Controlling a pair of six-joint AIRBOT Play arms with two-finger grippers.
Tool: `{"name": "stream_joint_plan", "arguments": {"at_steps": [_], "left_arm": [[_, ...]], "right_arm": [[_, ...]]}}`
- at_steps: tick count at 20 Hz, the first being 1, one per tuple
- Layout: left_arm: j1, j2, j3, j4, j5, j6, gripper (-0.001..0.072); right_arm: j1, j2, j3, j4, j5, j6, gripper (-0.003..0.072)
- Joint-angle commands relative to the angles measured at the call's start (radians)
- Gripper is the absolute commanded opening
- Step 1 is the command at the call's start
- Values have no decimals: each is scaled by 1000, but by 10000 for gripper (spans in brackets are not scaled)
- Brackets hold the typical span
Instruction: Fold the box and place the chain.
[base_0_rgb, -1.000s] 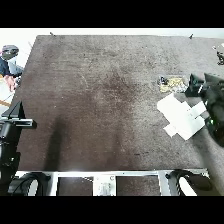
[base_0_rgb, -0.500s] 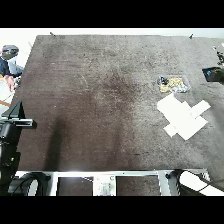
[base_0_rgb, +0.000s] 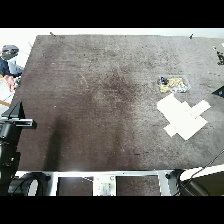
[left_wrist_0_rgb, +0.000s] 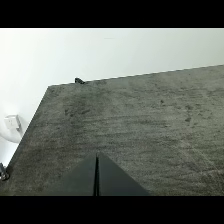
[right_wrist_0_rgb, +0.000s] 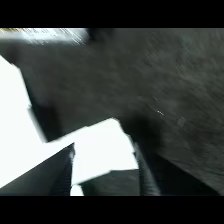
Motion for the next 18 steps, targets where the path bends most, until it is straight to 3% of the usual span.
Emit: {"name": "stream_joint_plan", "arguments": {"at_steps": [1, 4, 9, 16, 18], "left_arm": [[0, -1, 0, 0, 1, 0, 12], [0, -1, 0, 0, 2, 0, 12], [0, -1, 0, 0, 0, 0, 12], [0, -1, 0, 0, 1, 0, 12], [0, -1, 0, 0, 0, 0, 12]], "right_arm": [[3, -148, 171, -77, 89, -23, 403], [17, -212, 192, -96, 100, -70, 403], [23, -301, 191, -95, 218, -148, 403], [24, -311, 141, -20, 376, -214, 402], [24, -310, 130, -15, 383, -207, 276]]}}
